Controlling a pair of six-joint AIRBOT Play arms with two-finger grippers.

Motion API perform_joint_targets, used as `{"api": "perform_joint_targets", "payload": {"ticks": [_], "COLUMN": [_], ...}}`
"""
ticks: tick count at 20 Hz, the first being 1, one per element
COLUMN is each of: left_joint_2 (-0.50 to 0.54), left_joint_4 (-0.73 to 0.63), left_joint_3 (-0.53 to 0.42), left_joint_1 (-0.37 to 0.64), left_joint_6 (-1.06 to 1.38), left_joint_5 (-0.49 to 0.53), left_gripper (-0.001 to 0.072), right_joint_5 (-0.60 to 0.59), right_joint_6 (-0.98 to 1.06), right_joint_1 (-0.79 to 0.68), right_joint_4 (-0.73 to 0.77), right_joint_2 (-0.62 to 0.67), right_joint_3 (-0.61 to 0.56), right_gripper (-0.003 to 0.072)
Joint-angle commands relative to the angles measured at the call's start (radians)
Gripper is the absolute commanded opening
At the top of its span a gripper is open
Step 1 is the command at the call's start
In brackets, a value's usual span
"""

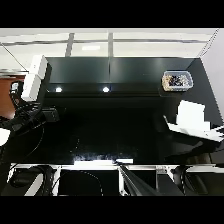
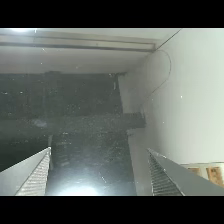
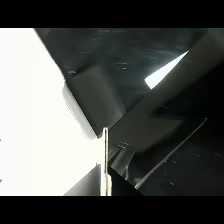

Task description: Fold the box and place the chain.

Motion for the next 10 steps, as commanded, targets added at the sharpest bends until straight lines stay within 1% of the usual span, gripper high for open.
{"api": "perform_joint_targets", "payload": {"ticks": [1, 3, 5, 8, 10], "left_joint_2": [-0.001, -0.001, -0.001, -0.001, -0.001], "left_joint_4": [0.001, 0.001, 0.001, 0.0, 0.0], "left_joint_3": [0.0, 0.0, 0.0, 0.0, 0.0], "left_joint_1": [0.0, 0.0, 0.0, 0.0, 0.0], "left_joint_6": [0.001, 0.001, 0.001, 0.001, 0.001], "left_joint_5": [0.0, 0.0, 0.0, 0.0, 0.0], "left_gripper": [0.0709, 0.0709, 0.0709, 0.0709, 0.0709], "right_joint_5": [0.014, 0.016, 0.016, -0.021, -0.029], "right_joint_6": [-0.027, -0.028, -0.039, -0.036, 0.002], "right_joint_1": [0.048, 0.072, 0.093, 0.126, 0.154], "right_joint_4": [0.035, 0.044, 0.1, 0.195, 0.283], "right_joint_2": [0.016, 0.033, 0.058, 0.109, 0.141], "right_joint_3": [-0.005, -0.008, -0.03, -0.094, -0.161], "right_gripper": [0.001, 0.0011, 0.0011, 0.0011, 0.001]}}
